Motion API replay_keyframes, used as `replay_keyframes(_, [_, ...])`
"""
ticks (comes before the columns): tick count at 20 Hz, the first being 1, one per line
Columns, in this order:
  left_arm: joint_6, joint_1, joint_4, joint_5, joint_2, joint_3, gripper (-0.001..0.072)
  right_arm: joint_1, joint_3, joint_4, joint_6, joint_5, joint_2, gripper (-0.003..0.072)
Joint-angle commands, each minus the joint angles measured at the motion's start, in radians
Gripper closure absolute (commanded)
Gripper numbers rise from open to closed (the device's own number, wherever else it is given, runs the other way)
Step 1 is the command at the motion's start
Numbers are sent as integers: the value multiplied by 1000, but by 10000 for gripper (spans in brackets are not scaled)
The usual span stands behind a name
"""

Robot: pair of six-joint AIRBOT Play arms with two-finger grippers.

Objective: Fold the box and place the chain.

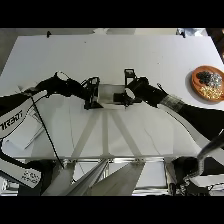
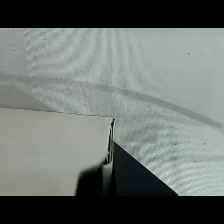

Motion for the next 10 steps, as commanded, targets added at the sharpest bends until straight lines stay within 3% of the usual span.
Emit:
replay_keyframes(1, [6, -1, 2, 0, 0, 0, 374, 2, 14, -19, 14, 7, -6, 675])
replay_keyframes(2, [5, -1, 2, 0, 0, 0, 374, 2, 14, -22, 14, 5, -6, 629])
replay_keyframes(4, [5, -1, 2, 0, 0, 0, 374, 2, 16, -22, 14, 1, -5, 279])
replay_keyframes(5, [6, -1, 2, 0, 0, 0, 374, 2, 23, -22, 14, 17, -2, 250])
replay_keyframes(10, [5, -1, 2, 0, 0, 0, 374, -21, 48, -32, -12, 161, 95, 252])
